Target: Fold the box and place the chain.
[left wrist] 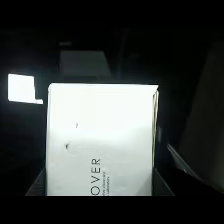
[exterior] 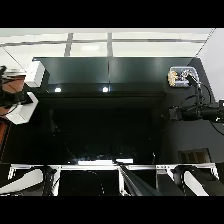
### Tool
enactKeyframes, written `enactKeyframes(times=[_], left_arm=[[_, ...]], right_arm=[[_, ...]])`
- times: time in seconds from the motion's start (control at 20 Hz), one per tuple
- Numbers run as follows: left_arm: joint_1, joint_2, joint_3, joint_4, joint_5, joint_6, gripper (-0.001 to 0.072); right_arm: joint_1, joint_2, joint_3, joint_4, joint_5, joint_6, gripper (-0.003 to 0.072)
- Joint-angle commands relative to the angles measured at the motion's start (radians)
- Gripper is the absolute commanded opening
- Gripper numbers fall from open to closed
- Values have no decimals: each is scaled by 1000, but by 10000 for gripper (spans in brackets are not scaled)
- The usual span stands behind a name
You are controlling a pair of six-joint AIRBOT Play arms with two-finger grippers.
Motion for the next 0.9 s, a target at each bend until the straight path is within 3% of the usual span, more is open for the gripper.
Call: enactKeyframes(times=[0.0, 0.1, 0.55, 0.85], left_arm=[[71, -19, -1, -50, 206, 131, 172], [62, -65, 5, -50, 267, 176, 171], [-9, -303, 165, -49, 271, 282, 171], [-7, -327, 204, -33, 317, 278, 182]], right_arm=[[0, 1, 0, 45, -50, 3, 10], [0, 1, 0, 51, -65, 3, 10], [0, 1, 0, 48, -74, 24, 10], [0, 1, 0, 22, -50, 44, 9]])
